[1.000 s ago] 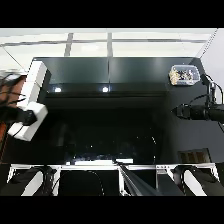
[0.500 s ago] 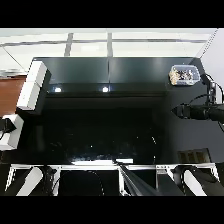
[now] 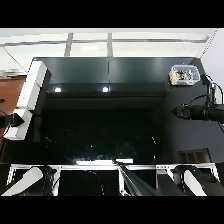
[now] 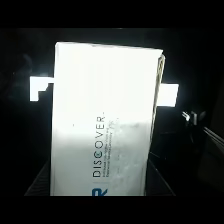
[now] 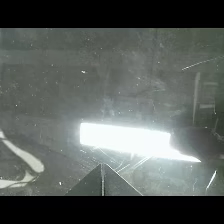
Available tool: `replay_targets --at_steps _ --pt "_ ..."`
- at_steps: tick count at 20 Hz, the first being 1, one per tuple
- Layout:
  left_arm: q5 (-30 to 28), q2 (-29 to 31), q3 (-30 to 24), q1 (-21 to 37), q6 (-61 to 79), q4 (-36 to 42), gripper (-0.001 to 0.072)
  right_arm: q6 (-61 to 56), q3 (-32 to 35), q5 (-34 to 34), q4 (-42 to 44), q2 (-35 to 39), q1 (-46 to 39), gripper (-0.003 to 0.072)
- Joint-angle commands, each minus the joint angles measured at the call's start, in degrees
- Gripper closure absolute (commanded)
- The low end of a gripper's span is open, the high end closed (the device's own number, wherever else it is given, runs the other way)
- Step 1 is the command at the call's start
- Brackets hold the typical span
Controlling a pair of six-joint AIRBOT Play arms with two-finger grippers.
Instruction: Fold the box and place the chain.
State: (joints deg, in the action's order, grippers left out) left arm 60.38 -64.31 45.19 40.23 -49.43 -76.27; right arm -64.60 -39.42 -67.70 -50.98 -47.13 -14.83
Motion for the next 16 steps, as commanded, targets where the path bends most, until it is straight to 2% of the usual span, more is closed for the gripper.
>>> replay_targets --at_steps 1,2,6,9,10,12,14,15,16 --pt "-4.02 -2.19 0.09 -0.68 2.95 3.28 0.0146 -1.09 -0.02 -0.42 0.07 0.02 -0.04 0.0670" --pt "-4.92 -2.03 0.83 -1.33 2.95 3.10 0.0017 -1.25 -0.02 -0.46 0.11 0.02 -0.04 0.0670" --pt "-5.14 -1.31 10.82 -4.63 -2.45 3.50 0.0007 -1.20 -0.02 -0.59 0.13 0.02 -0.04 0.0669" --pt "-1.95 -0.55 20.68 -10.10 -7.78 5.25 0.0017 -1.18 -0.02 0.09 0.13 0.02 -0.04 0.0669" --pt "-0.63 -0.33 23.47 -12.37 -10.73 6.47 0.0092 -1.18 -0.02 0.50 0.13 0.02 -0.04 0.0670" --pt "5.05 -0.11 27.67 -17.55 -17.29 11.13 0.0687 -0.79 -0.02 2.14 0.13 0.02 -0.02 0.0670" --pt "8.26 0.50 26.56 -24.28 -18.14 21.09 0.0687 1.51 -0.02 4.83 0.04 0.02 0.94 0.0669" --pt "7.17 1.11 24.41 -28.92 -18.16 24.04 0.0688 2.95 -0.02 6.40 -0.04 0.00 2.27 0.0670" --pt "3.54 2.19 21.16 -34.95 -18.86 24.37 0.0688 4.11 -0.02 8.00 -0.13 -0.07 3.80 0.0670"
